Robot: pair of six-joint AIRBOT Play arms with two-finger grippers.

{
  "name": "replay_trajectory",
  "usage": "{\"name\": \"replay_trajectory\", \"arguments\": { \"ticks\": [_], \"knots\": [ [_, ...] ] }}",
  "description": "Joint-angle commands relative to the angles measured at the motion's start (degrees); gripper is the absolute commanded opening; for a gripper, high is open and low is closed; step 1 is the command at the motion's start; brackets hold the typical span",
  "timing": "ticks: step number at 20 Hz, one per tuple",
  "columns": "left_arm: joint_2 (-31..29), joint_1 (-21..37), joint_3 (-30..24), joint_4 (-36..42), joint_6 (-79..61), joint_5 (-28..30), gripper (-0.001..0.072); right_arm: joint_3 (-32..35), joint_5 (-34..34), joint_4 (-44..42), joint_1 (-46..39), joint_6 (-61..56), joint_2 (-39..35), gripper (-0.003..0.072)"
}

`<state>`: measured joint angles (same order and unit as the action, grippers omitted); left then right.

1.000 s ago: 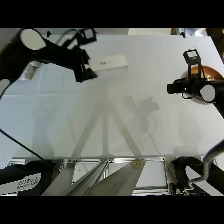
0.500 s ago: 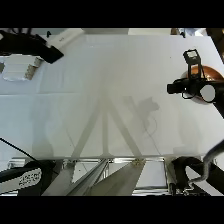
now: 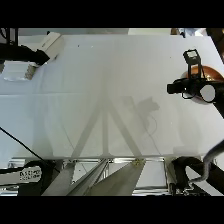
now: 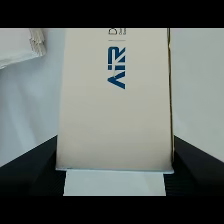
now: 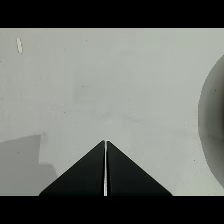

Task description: Fold the box and place the chain.

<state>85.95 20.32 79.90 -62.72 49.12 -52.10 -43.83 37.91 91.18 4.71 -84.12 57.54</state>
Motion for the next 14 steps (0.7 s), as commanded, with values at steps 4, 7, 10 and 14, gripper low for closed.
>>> {"name": "replay_trajectory", "arguments": {
  "ticks": [4,7,10,14],
  "knots": [
    [1.8,0.8,-0.1,3.8,0.2,2.5,0.0395,0.0,0.0,0.0,0.0,0.0,0.0,0.0011],
    [1.8,0.8,-0.1,4.4,0.2,5.1,0.0395,0.0,0.0,0.0,0.0,0.0,0.0,0.0011],
    [2.6,0.8,-0.1,4.4,0.2,5.7,0.0395,0.0,0.0,0.0,0.0,0.0,0.0,0.0011],
    [7.2,0.8,-0.1,4.4,1.0,3.7,0.0396,0.0,0.0,0.0,0.0,0.0,0.0,0.0011]
  ]
}}
